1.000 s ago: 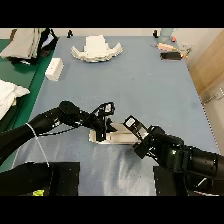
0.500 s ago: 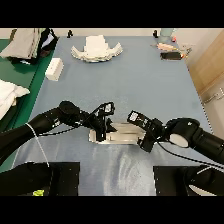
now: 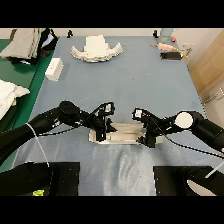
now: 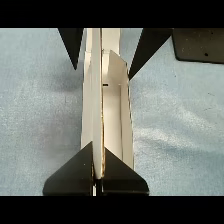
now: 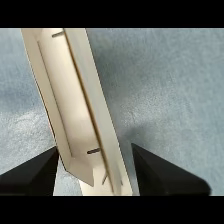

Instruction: Fold the box.

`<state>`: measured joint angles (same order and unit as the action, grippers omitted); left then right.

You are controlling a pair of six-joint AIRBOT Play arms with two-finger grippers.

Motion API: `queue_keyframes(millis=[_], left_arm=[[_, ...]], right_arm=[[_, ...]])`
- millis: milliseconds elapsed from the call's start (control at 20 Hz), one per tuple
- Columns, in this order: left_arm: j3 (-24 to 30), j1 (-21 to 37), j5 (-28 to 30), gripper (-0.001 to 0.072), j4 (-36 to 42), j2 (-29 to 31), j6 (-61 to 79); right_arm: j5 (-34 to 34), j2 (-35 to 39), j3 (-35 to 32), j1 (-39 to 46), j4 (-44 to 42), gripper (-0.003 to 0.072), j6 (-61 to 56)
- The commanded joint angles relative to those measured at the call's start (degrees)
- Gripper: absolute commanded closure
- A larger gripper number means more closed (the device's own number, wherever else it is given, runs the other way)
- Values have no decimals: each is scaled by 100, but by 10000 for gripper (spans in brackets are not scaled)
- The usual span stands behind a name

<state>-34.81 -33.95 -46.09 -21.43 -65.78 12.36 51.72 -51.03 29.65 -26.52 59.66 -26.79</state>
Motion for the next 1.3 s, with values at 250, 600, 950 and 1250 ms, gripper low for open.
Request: queue_keyframes(millis=[250,600,950,1250], left_arm=[[-2,0,2,695,-2,4,2],[-2,0,0,695,-2,4,2],[-2,0,2,695,-2,4,2],[0,0,2,695,-2,4,2]], right_arm=[[337,33,-4,74,-85,-20,719],[350,-498,-372,616,-1311,-20,2409],[83,-509,-669,990,-1637,-19,2927],[-42,-509,-831,990,-2004,39,3504]])
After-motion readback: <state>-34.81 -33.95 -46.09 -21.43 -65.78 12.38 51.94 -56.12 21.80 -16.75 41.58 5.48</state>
